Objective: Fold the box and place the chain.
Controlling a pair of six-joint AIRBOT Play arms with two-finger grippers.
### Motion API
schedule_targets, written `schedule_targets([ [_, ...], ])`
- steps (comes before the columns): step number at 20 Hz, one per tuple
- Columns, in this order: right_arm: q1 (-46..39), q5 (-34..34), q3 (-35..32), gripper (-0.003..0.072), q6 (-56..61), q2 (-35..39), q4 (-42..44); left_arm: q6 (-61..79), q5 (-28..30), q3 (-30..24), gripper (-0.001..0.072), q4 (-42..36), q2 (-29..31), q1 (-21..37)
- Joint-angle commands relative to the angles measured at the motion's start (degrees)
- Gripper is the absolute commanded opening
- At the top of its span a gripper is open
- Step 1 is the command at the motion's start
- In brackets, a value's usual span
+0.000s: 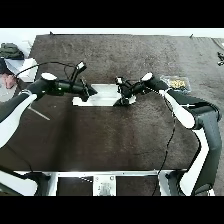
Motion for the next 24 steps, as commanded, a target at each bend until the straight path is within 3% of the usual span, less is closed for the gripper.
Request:
schedule_targets([
  [1,0.0,0.0,0.0,0.028,0.0,0.0,0.0,-5.3,-2.2,10.8,0.001,2.7,-8.0,-0.3],
  [4,0.0,0.0,0.0,0.028,0.0,0.0,0.0,-8.1,-2.1,17.2,0.001,3.9,-12.7,-0.3],
  [6,0.0,0.0,0.0,0.028,0.0,0.0,0.0,-8.5,-0.3,18.3,0.001,3.9,-13.4,-0.3],
  [24,0.0,0.0,0.0,0.028,0.0,0.0,0.0,-9.5,1.2,15.3,0.0012,12.3,-13.6,-1.0],
])
